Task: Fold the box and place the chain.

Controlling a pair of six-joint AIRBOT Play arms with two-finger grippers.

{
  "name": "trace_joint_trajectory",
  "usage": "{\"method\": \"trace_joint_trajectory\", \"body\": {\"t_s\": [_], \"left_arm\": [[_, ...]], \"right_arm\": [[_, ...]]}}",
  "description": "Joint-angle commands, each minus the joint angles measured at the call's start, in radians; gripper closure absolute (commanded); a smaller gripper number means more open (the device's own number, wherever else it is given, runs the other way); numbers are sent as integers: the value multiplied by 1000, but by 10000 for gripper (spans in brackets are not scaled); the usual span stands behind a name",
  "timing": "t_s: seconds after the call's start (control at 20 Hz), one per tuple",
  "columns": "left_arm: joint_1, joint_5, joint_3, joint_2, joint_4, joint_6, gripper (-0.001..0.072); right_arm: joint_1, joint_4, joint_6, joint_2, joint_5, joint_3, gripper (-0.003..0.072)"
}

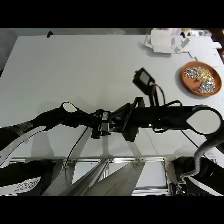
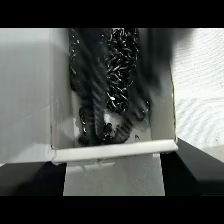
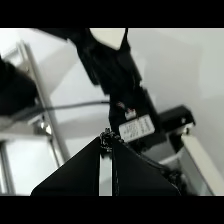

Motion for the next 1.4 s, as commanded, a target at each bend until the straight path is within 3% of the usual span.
{"method": "trace_joint_trajectory", "body": {"t_s": [0.0,0.4,0.55,0.8,0.9,0.95,1.15,1.25,1.35], "left_arm": [[0,0,0,1,0,0,560],[0,0,0,1,0,0,560],[0,0,0,1,0,0,560],[0,0,0,1,0,0,560],[0,0,0,1,0,0,560],[0,0,0,1,0,0,560],[0,0,0,1,0,0,560],[0,0,0,1,0,0,560],[0,0,0,1,0,0,560]], "right_arm": [[1,-77,36,-63,112,0,663],[1,-190,71,-62,108,-3,663],[1,-218,71,-66,29,-56,663],[1,-196,58,-199,-25,-92,658],[1,-196,58,-229,-27,-92,483],[1,-197,53,-222,-19,-83,454],[-49,-249,-21,-205,127,81,468],[-95,-345,-25,-205,174,172,585],[-138,-384,-100,-209,147,204,585]]}}
